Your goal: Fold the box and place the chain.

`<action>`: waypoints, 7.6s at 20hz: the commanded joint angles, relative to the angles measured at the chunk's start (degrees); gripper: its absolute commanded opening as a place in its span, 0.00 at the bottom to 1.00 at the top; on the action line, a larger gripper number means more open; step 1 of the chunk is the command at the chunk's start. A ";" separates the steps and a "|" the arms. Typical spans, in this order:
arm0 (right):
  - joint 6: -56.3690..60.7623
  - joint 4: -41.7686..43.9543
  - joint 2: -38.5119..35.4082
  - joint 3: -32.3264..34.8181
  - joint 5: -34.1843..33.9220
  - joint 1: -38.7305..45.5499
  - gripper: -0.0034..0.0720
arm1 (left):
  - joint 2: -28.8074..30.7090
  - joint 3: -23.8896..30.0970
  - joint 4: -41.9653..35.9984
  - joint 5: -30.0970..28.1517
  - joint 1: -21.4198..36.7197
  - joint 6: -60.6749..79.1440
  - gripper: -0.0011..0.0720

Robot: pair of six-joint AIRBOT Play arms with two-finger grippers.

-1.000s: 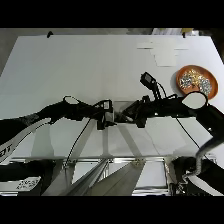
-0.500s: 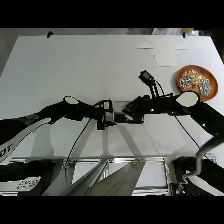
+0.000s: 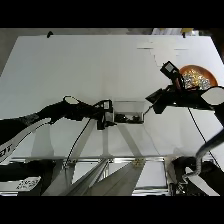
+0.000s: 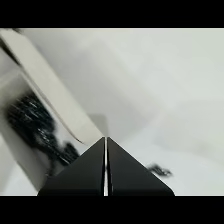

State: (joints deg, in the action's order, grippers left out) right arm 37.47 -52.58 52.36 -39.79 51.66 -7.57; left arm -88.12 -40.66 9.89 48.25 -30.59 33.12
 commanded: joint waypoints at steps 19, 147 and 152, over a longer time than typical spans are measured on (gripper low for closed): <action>29.79 -22.64 17.20 1.03 -8.31 -3.56 0.37 | 0.02 -0.04 0.00 -0.02 0.02 0.02 0.30; 3.43 -3.50 26.18 -24.96 17.00 -14.51 0.06 | 0.02 -0.04 0.02 0.00 0.02 0.02 0.30; -1.09 -3.50 26.67 -24.94 21.44 -19.21 0.21 | 0.02 -0.04 0.00 -0.02 0.02 0.02 0.30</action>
State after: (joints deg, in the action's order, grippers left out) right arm 38.85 -54.94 78.22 -64.45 70.24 -24.45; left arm -88.12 -40.66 9.87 48.23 -30.59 33.15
